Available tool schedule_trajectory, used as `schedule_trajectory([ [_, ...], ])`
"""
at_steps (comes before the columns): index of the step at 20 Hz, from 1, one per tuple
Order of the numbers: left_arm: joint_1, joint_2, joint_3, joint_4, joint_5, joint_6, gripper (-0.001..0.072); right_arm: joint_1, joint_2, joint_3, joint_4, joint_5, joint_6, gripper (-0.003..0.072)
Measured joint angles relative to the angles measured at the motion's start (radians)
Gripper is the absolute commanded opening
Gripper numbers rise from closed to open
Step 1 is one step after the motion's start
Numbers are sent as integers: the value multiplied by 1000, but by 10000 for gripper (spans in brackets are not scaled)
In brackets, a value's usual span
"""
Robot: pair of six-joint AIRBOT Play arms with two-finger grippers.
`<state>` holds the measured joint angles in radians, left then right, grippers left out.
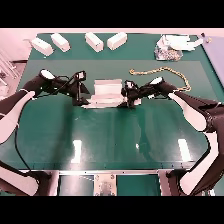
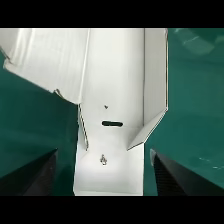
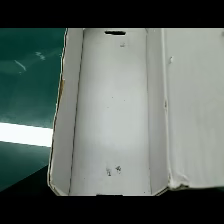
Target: Fold the box and place the chain.
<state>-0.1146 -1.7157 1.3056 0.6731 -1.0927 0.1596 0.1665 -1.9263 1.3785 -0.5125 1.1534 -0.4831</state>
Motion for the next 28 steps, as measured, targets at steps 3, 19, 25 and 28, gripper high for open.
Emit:
schedule_trajectory([
  [3, -3, 0, 0, 8, 8, -27, 667, 0, 0, 0, 0, 0, 0, 587],
  [19, -31, -51, 0, 15, -18, -38, 522, 0, 0, 0, 0, 0, 0, 587],
  [25, -32, -58, 0, -13, -15, 21, 420, 0, 0, 0, 0, 0, 0, 587],
  [28, -33, -59, 0, -32, -15, 43, 330, 0, 0, 0, 0, 0, 0, 587],
])
